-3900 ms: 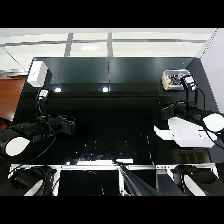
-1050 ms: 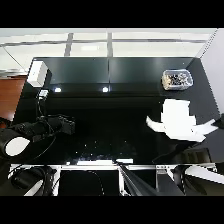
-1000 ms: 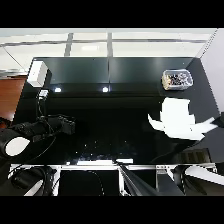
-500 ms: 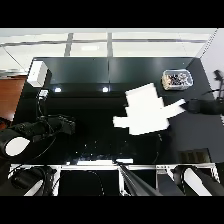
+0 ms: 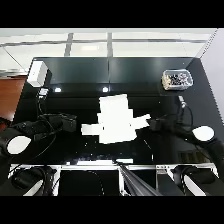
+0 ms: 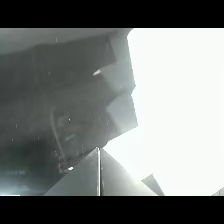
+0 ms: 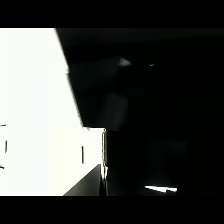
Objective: Fold the box and place the chain.
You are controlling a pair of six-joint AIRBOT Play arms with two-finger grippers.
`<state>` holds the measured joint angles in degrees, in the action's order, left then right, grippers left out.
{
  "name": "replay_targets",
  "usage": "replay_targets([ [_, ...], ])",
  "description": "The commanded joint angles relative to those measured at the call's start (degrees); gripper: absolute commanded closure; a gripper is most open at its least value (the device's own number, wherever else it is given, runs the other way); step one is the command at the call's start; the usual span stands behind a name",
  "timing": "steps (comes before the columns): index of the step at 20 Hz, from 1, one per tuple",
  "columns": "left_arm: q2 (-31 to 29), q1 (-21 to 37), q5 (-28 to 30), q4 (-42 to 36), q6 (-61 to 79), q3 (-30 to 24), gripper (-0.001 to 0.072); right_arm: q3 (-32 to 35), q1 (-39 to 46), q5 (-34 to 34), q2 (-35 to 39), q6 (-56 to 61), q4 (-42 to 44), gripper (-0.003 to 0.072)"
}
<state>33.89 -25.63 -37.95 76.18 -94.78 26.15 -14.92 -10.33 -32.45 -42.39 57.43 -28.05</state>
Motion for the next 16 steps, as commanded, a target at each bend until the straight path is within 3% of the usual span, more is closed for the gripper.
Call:
replay_targets([
  [1,3.6,0.2,6.6,-3.5,0.0,0.1,0.0683,3.3,-7.9,9.8,0.5,1.4,2.6,0.0672],
  [2,5.7,0.7,7.8,-6.0,0.1,0.5,0.0545,3.3,-8.1,10.0,0.5,1.4,2.6,0.0672],
  [4,10.9,2.0,7.1,-7.8,0.1,3.3,-0.0011,3.3,-8.1,9.9,0.5,1.4,2.7,0.0672],
  [7,22.2,5.8,-4.5,-8.9,2.1,11.9,-0.0008,3.3,-8.1,9.3,0.5,1.4,2.7,0.0671],
  [8,26.6,7.7,-9.2,-12.9,4.8,14.9,-0.0008,3.3,-8.1,9.4,0.5,1.4,2.7,0.0671],
  [12,42.3,15.6,-19.9,-46.1,30.0,20.5,-0.0007,3.3,-8.1,9.4,0.5,1.4,2.7,0.0671],
  [13,45.0,16.4,-20.2,-48.4,30.3,21.4,-0.0007,3.3,-8.1,9.4,0.5,1.4,2.7,0.0671],
  [16,51.7,15.8,-21.1,-45.3,30.4,25.6,-0.0007,3.3,-8.1,9.3,0.5,1.4,2.7,0.0671],
])
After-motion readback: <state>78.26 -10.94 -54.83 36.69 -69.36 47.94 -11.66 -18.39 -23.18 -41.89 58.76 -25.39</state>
